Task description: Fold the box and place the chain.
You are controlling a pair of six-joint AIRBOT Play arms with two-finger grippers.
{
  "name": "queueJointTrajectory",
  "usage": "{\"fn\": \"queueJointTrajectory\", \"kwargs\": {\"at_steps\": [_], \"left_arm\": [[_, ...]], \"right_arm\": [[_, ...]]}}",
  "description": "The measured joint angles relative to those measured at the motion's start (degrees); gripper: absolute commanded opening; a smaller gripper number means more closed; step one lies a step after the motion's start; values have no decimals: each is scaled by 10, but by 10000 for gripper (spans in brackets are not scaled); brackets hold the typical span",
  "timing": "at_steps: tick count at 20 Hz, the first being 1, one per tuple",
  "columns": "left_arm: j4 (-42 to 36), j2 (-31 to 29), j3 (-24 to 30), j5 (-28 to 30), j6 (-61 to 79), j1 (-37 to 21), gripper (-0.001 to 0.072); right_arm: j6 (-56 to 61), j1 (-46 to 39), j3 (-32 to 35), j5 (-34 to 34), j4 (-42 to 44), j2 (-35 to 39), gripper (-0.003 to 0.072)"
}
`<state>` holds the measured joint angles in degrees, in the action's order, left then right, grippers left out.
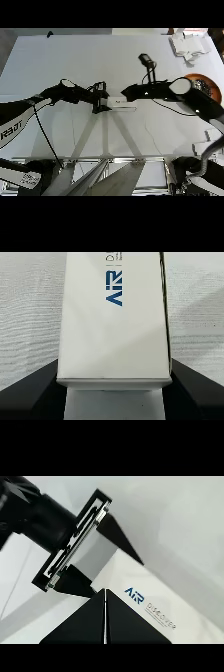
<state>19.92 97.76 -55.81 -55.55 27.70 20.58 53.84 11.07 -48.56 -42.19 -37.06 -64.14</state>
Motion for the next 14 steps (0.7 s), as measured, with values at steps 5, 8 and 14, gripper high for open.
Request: {"fn": "queueJointTrajectory", "kwargs": {"at_steps": [5,8,14], "left_arm": [[0,0,0,0,1,0,355],[0,0,0,0,1,0,355],[0,0,0,0,1,0,354]], "right_arm": [[18,-97,0,-86,-71,125,12],[56,-154,0,-145,-178,178,12],[143,-254,0,-237,-429,211,12]]}}
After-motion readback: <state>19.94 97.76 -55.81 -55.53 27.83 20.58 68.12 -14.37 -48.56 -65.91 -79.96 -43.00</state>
